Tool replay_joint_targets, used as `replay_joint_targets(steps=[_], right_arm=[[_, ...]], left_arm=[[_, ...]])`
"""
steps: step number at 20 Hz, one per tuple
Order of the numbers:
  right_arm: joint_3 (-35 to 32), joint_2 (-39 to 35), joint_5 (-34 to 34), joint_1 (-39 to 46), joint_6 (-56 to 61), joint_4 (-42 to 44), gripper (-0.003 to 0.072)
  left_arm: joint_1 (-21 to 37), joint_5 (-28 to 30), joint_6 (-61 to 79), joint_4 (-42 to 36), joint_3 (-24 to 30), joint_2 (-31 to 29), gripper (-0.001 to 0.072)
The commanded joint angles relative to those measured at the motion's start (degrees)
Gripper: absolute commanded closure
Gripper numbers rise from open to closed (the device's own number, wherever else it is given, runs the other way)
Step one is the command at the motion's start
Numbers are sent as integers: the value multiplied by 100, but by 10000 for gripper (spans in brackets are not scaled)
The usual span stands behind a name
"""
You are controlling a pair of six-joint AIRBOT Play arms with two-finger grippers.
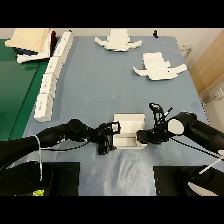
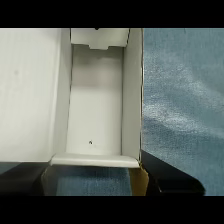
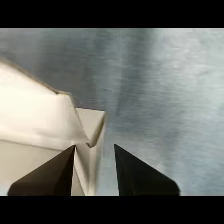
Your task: Fold the box.
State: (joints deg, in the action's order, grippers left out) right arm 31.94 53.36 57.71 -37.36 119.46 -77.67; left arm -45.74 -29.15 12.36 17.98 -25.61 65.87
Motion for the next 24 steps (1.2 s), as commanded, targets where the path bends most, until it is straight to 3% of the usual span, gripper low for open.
replay_joint_targets(steps=[1, 7, 15, 16, 18, 19, 23, 24], right_arm=[[391, 457, 476, -549, 1075, -872, 322], [927, 898, 852, -817, 1703, -1043, 322], [979, 1257, 1204, -1130, 2470, -1469, 363], [981, 1272, 1252, -1130, 2481, -1572, 396], [984, 1276, 1283, -1130, 2496, -1635, 633], [984, 1276, 1283, -1132, 2496, -1635, 683], [984, 1276, 1261, -1134, 2437, -1633, 683], [988, 1274, 1231, -1161, 2387, -1617, 643]], left_arm=[[2, 4, 2, 7, -4, -2, 255], [2, 4, 2, 7, -4, -2, 255], [2, 4, 2, 7, -4, 0, 255], [2, 7, 2, 7, -4, -2, 255], [2, 7, 2, 7, -4, -2, 255], [2, 7, 2, 7, -4, -2, 255], [2, 7, 2, 7, -4, -2, 255], [2, 7, 2, 7, -4, -2, 255]])
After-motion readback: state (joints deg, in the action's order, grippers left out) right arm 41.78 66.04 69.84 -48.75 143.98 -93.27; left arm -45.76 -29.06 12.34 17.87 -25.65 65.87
